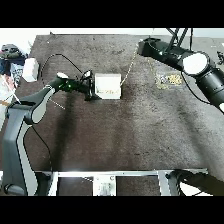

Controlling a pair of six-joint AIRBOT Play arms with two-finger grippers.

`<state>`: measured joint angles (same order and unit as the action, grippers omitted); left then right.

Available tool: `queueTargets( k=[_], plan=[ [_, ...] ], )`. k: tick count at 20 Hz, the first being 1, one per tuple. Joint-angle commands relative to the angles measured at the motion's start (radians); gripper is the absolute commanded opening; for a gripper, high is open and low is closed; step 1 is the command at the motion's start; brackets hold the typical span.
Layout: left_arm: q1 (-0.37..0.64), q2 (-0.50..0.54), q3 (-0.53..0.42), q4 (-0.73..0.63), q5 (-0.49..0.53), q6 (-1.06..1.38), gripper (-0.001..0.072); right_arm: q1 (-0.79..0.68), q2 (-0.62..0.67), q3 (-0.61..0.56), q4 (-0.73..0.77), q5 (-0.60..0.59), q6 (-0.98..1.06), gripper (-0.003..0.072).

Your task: Fold the box and place the chain.

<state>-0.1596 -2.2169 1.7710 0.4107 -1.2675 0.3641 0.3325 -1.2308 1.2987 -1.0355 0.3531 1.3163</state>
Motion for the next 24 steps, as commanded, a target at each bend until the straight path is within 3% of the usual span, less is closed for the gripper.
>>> queueTargets(
  k=[1, 12, 14, 20, 24],
  plan=[
    [0.0, 0.0, 0.0, 0.0, 0.0, 0.0, 0.0395, 0.117, 0.029, 0.002, -0.016, -0.081, -0.023, 0.0014],
    [0.0, 0.0, 0.0, 0.0, 0.0, 0.0, 0.0394, 0.186, -0.293, -0.002, -0.015, -0.024, 0.019, 0.0016],
    [0.0, 0.0, 0.0, 0.0, 0.0, 0.0, 0.0394, 0.173, -0.323, -0.002, -0.018, 0.011, 0.019, 0.0365],
    [0.0, 0.0, 0.0, 0.0, 0.0, 0.0, 0.0395, -0.055, -0.314, -0.03, -0.065, 0.187, 0.062, 0.0343],
    [0.0, 0.0, 0.0, 0.0, 0.0, 0.0, 0.0395, -0.268, -0.316, -0.133, -0.067, 0.198, 0.155, 0.0351]
  ],
)
